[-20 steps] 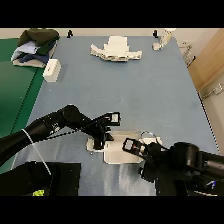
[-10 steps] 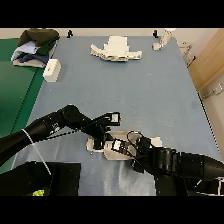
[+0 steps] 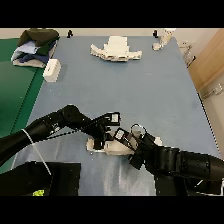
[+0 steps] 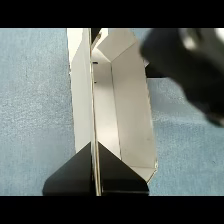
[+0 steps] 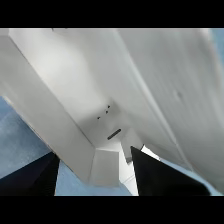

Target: Fold the box.

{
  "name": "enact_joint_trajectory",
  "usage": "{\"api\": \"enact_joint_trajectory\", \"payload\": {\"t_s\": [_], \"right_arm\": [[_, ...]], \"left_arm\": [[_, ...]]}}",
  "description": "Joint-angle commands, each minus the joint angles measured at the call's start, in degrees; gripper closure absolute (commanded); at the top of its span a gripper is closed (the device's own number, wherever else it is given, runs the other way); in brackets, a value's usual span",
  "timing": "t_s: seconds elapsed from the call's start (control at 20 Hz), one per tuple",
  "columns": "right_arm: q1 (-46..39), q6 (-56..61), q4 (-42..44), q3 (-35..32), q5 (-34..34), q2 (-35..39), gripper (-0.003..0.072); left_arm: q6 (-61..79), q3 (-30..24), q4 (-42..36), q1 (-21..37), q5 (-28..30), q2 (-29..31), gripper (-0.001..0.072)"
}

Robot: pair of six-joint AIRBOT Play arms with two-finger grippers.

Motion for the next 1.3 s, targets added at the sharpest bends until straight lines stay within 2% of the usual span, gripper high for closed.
{"api": "enact_joint_trajectory", "payload": {"t_s": [0.0, 0.05, 0.3, 0.5, 0.8, 0.95, 1.1, 1.15, 1.25], "right_arm": [[0.0, 6.67, -1.03, 0.2, -1.84, 0.15, 0.0017], [0.0, 6.64, -1.05, 0.24, -2.54, 0.17, -0.0034], [-0.68, 3.56, -1.66, 0.22, -3.26, 3.32, -0.0034], [-6.08, -8.52, 1.14, 0.11, -1.92, 5.51, -0.0034], [-21.86, -39.52, 19.52, -2.34, 8.02, 5.51, -0.0034], [-32.15, -63.41, 36.0, -4.57, 8.15, 5.51, -0.0034], [-42.05, -92.72, 52.94, -7.39, 7.45, 5.49, -0.0034], [-44.41, -98.57, 56.92, -7.85, 6.54, 5.33, -0.0034], [-46.23, -102.09, 59.06, -8.39, 5.03, 4.59, -0.0034]], "left_arm": [[0.02, 0.0, 0.0, 0.02, 0.0, -0.04, 0.0697], [0.0, 0.0, 0.0, 0.02, 0.0, -0.04, 0.0697], [0.02, 0.0, 0.0, 0.02, 0.0, -0.04, 0.0697], [0.02, 0.0, 0.0, 0.02, 0.0, -0.04, 0.0697], [0.02, 0.0, 0.0, 0.02, 0.0, -0.04, 0.0697], [0.02, 0.0, 0.0, 0.02, 0.0, -0.04, 0.0697], [0.0, 0.0, 0.0, 0.02, 0.0, -0.04, 0.0697], [0.02, 0.0, 0.0, 0.02, 0.0, -0.04, 0.0697], [0.0, 0.0, 0.0, 0.02, 0.0, -0.04, 0.0697]]}}
